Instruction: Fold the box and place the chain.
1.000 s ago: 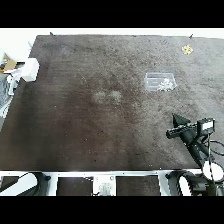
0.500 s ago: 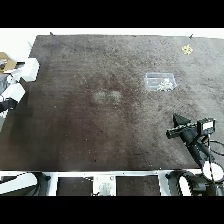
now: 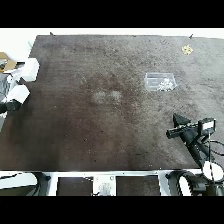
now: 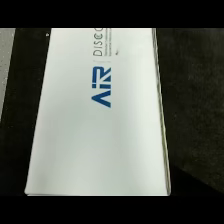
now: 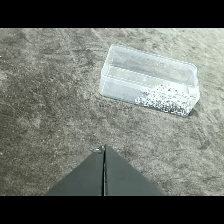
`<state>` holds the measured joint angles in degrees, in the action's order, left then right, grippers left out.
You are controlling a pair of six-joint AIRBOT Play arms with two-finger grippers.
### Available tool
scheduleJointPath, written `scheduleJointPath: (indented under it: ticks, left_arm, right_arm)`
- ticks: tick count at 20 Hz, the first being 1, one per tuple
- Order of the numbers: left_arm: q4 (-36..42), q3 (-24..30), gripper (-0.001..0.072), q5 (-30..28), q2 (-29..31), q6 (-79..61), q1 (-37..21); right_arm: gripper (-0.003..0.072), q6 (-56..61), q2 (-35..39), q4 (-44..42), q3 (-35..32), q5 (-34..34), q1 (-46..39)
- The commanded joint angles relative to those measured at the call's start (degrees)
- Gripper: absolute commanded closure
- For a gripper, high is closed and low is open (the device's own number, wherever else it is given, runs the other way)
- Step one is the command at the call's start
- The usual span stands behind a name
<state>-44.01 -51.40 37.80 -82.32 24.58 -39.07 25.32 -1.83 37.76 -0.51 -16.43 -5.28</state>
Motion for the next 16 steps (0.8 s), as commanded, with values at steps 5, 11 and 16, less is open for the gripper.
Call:
scheduleJointPath:
  ticks: [5, 11, 16]
  left_arm:
    - [0.0, -0.1, 0.0116, 2.0, -0.2, 1.9, 0.0]
    - [-0.4, -0.2, 0.0099, 1.4, 0.6, 1.9, 0.0]
    - [-5.6, -0.2, 0.0027, -3.9, 4.1, 1.9, 0.0]
  right_arm:
    - [0.0684, 0.5, 0.0, 0.0, 0.0, 0.0, 0.0]
    - [0.0684, 0.4, 0.0, 0.2, 0.0, 0.2, 0.0]
    - [0.0684, 0.4, 0.0, 0.2, 0.0, 0.2, 0.0]
